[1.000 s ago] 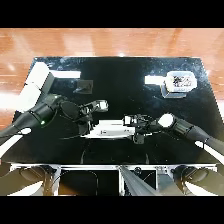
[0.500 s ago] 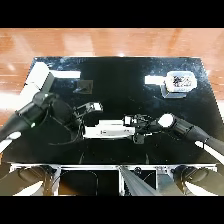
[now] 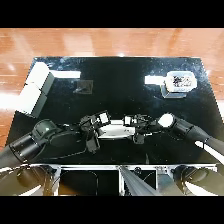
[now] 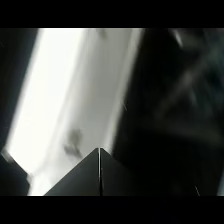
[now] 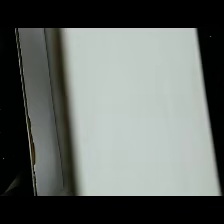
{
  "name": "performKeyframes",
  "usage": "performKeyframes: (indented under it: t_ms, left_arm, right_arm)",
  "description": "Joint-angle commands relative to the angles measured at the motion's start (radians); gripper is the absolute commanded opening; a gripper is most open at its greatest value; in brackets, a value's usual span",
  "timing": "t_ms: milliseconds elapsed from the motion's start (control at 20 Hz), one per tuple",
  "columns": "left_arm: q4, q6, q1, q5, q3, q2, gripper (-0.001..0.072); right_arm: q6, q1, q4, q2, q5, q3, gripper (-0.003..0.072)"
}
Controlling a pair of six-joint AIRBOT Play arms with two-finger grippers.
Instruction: Fold the box and place the chain.
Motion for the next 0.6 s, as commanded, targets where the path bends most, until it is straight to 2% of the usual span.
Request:
performKeyframes:
  t_ms: [0,250,550]
  left_arm:
    - [-0.023,-0.012,-0.018,-0.272,-0.028,-0.033,0.0016]
    - [-0.049,-0.014,-0.018,-0.46,-0.028,-0.136,0.0019]
    - [-0.053,-0.015,-0.019,-0.577,-0.027,-0.201,0.0018]
  right_arm:
    - [0.0,0.0,0.001,0.0,0.001,-0.001,0.0616]
    - [0.0,0.0,0.001,0.0,0.001,-0.001,0.0616]
    - [0.0,0.0,0.001,0.0,0.0,-0.001,0.0616]
